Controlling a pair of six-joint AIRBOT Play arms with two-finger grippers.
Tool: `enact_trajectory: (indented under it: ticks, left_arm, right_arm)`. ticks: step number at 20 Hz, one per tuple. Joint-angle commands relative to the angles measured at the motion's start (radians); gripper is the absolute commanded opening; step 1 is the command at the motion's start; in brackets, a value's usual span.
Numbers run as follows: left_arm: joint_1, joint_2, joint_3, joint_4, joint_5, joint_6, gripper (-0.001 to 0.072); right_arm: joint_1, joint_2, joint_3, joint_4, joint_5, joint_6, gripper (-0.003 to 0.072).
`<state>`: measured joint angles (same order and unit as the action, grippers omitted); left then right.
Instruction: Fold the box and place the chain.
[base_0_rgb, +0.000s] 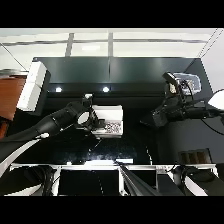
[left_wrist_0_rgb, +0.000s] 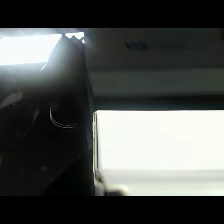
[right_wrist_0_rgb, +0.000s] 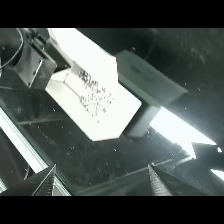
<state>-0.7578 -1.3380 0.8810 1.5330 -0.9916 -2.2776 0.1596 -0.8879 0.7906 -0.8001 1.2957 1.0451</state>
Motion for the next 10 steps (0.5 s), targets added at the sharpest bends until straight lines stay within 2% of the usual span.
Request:
enact_trajectory:
  ticks: [1,3,4,5,6,7,10]
  left_arm:
    - [-0.01,-0.026,0.008,0.011,0.0,-0.024,0.0027]
    - [-0.011,-0.03,0.008,0.003,0.011,-0.023,0.0037]
    - [-0.01,-0.029,0.011,0.002,0.011,-0.023,0.0152]
    - [-0.011,-0.029,0.022,0.002,0.002,-0.018,0.0372]
    - [-0.011,-0.029,0.039,0.002,-0.016,0.013,0.0517]
    - [-0.011,-0.029,0.059,0.002,-0.047,0.051,0.0559]
    - [-0.01,-0.009,0.123,0.015,-0.156,0.198,0.0565]
  right_arm:
    - [-0.024,0.012,0.0,-0.016,0.031,0.018,0.07]
    - [-0.024,0.012,0.0,-0.017,0.031,0.022,0.0699]
    - [-0.024,0.012,0.0,-0.017,0.031,0.022,0.0699]
    - [-0.024,0.012,0.0,-0.017,0.029,0.022,0.07]
    - [-0.024,0.012,0.0,-0.017,0.027,0.022,0.0699]
    - [-0.024,0.012,0.0,-0.017,0.023,0.022,0.0699]
    - [-0.024,0.012,0.0,-0.034,0.016,0.022,0.0699]
